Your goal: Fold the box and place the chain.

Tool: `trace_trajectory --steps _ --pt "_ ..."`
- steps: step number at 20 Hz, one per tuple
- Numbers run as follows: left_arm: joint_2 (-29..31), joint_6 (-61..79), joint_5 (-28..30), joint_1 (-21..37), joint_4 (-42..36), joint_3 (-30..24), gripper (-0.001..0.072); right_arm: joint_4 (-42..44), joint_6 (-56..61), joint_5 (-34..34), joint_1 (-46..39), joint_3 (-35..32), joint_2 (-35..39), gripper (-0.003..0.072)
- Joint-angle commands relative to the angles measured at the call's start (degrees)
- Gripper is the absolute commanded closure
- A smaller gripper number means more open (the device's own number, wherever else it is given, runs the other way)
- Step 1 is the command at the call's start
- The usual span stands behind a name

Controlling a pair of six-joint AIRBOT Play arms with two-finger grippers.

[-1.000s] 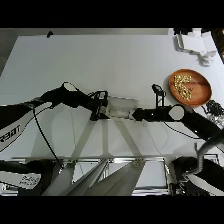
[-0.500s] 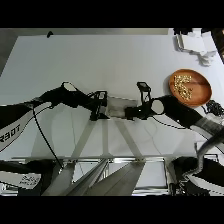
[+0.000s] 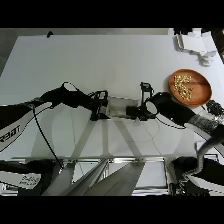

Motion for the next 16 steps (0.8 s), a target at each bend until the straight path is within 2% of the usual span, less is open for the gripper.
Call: trace_trajectory --steps 1,2,3,4,6,7,9,10,13,16 --pt "0.02 0.2 -0.11 0.02 0.15 0.07 0.0492 -3.96 4.07 -2.32 0.07 0.13 -0.11 0.0519" --pt "0.02 0.22 -0.11 0.02 0.15 0.07 0.0492 -3.23 4.04 -3.93 0.07 0.13 -0.11 0.0542" --pt "0.02 0.2 -0.09 0.02 0.15 0.07 0.0492 -2.45 4.04 -5.62 0.07 0.13 -0.11 0.0642" --pt "0.02 0.2 -0.11 0.02 0.15 0.07 0.0492 -1.51 4.07 -6.8 0.07 0.13 -0.13 0.0679" --pt "0.02 0.2 -0.11 0.02 0.15 0.07 0.0492 -1.11 4.07 -7.82 0.07 0.13 -0.13 0.0679" --pt "0.02 0.22 -0.11 0.02 0.15 0.07 0.0492 -0.81 4.02 -7.91 0.07 0.13 -0.11 0.0656" --pt "0.02 0.2 -0.11 0.02 0.15 0.07 0.0492 1.46 3.26 -7.93 0.07 0.13 0.07 0.0294" --pt "0.02 0.2 -0.11 0.02 0.15 0.07 0.0492 1.68 2.78 -7.78 0.07 0.13 0.55 0.0221" --pt "0.02 0.22 -0.11 0.02 0.15 0.07 0.0492 0.76 0.55 -5.46 0.04 0.13 5.73 0.0222" --pt "0.02 0.2 -0.11 0.02 0.15 0.07 0.0492 -1.44 -7.82 -3.21 -1.11 0.11 15.98 0.0223"
